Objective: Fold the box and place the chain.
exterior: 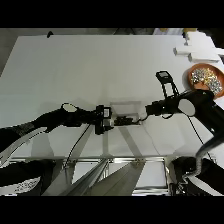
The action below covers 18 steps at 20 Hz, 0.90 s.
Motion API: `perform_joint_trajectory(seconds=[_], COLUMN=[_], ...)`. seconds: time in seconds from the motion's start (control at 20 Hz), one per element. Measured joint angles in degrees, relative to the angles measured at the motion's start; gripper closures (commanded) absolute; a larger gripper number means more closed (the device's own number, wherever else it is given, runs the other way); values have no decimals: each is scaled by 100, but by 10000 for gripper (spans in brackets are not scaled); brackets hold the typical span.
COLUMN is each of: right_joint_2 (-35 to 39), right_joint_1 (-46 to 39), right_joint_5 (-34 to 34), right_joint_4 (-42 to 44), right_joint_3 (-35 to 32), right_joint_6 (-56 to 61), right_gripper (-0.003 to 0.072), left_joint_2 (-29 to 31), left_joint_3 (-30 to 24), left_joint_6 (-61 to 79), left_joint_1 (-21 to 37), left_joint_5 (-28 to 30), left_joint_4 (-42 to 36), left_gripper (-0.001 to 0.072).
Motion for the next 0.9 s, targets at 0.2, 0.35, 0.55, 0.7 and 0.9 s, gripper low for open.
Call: perform_joint_trajectory(seconds=[0.2, 0.35, 0.55, 0.7, 0.9], right_joint_2=[487, 608, 645, 520, 52], right_joint_1=[588, 1003, 1451, 1600, 1670], right_joint_5=[-269, -660, -1252, -1526, -1665], right_joint_4=[793, 1244, 1565, 1659, 1657], right_joint_3=[0, 0, 0, 0, 0], right_joint_6=[-20, -24, -2, 4, 13], right_gripper=[670, 670, 670, 670, 603], left_joint_2=[0, 0, 0, 0, 0], left_joint_3=[0, 0, 0, 0, 0], left_joint_6=[0, 2, 0, 0, 2], left_joint_1=[0, 0, 0, 0, 0], left_joint_5=[0, 0, -2, -2, -2], left_joint_4=[0, -2, -2, -2, -2], left_gripper=[501, 501, 501, 501, 501])
